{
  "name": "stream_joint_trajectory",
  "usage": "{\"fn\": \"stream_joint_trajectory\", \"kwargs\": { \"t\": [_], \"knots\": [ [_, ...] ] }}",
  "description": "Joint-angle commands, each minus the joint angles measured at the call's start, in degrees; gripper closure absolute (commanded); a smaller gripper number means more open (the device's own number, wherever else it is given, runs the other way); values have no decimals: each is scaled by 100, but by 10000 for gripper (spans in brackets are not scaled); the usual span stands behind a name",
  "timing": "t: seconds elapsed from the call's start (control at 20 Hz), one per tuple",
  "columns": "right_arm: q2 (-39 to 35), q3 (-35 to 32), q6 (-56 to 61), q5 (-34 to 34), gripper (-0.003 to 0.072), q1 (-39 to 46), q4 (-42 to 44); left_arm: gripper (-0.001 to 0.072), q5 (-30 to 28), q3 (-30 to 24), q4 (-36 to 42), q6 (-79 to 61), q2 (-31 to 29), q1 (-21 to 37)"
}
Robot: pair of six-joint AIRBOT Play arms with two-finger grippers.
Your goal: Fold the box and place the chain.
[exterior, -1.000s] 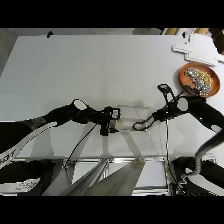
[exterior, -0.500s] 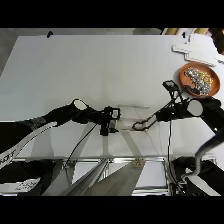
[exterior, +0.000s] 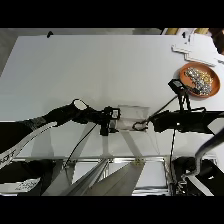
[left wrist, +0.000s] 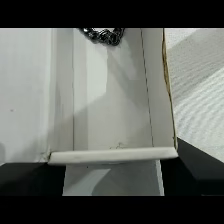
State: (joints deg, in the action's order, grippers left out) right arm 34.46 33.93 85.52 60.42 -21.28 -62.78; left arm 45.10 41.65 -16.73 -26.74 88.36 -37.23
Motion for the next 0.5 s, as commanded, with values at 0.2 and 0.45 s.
{"fn": "stream_joint_trajectory", "kwargs": {
  "t": [0.2, 0.45],
  "knots": [
    [-122, 4, 2, -1025, 667, -737, 1211, 540, 9, 4, 0, -2, 2, 0],
    [208, 4, 17, -1202, 667, -1069, 1196, 540, 9, 4, 0, 0, 2, 0]
  ]
}}
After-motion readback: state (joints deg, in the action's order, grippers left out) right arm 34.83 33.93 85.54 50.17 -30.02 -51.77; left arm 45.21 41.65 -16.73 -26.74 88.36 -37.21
